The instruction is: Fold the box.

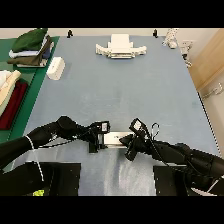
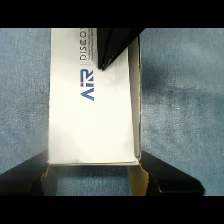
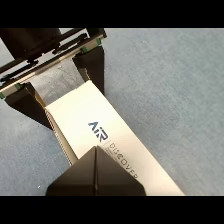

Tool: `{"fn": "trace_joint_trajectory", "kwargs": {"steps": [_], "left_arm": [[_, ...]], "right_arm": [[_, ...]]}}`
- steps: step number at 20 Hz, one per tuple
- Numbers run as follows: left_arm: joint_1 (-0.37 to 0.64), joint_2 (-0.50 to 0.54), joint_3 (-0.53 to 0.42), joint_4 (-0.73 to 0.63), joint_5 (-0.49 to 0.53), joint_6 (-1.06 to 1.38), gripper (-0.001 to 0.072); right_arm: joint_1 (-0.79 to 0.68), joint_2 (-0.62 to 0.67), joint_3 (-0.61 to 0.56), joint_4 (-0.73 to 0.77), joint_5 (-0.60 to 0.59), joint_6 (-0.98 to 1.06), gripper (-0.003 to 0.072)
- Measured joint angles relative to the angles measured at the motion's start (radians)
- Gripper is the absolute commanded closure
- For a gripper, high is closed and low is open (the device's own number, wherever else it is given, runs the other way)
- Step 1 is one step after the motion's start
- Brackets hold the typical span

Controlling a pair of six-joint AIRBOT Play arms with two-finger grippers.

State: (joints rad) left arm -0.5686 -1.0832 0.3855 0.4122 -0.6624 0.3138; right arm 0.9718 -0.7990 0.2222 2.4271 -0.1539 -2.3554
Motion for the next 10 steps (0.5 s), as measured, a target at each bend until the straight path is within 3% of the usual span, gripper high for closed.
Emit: {"fn": "trace_joint_trajectory", "kwargs": {"steps": [10], "left_arm": [[0.000, 0.000, 0.000, -0.001, 0.000, -0.001, 0.0208]], "right_arm": [[-0.014, 0.097, 0.085, -0.089, 0.126, -0.001, 0.0665]]}}
